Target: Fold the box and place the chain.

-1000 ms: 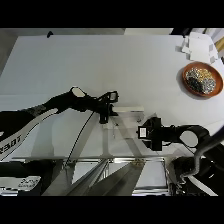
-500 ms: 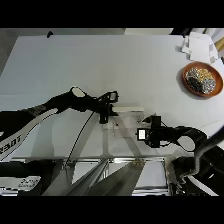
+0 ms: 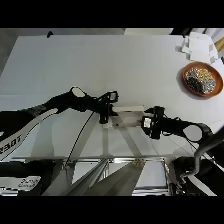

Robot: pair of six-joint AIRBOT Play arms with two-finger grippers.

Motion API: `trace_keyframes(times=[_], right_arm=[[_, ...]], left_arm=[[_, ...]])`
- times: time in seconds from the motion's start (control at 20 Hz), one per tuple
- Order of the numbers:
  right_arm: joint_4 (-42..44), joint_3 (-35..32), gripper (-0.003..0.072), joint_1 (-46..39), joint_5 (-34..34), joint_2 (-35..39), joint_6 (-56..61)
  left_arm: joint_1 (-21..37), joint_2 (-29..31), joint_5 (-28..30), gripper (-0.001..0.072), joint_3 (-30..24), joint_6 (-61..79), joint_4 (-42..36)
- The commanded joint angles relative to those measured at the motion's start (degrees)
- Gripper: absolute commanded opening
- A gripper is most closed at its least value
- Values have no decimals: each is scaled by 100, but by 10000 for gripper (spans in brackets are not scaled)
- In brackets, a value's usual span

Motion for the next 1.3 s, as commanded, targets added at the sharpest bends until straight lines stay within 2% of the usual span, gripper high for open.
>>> trace_keyframes(times=[0.0,0.35,0.6,0.95,1.25], right_arm=[[855,63,689,-415,203,-199,-968],[1847,164,689,-654,358,-831,-1958],[1856,374,689,-1257,780,-1075,-2004],[2184,404,689,-1296,942,-1390,-2448],[2135,968,689,-1423,1515,-2063,-2448]], left_arm=[[-2,2,-2,11,-2,2,0],[-2,2,2,11,-2,2,0],[-2,2,0,11,-2,2,0],[-2,2,0,11,-2,2,0],[-2,2,0,11,-2,2,0]])
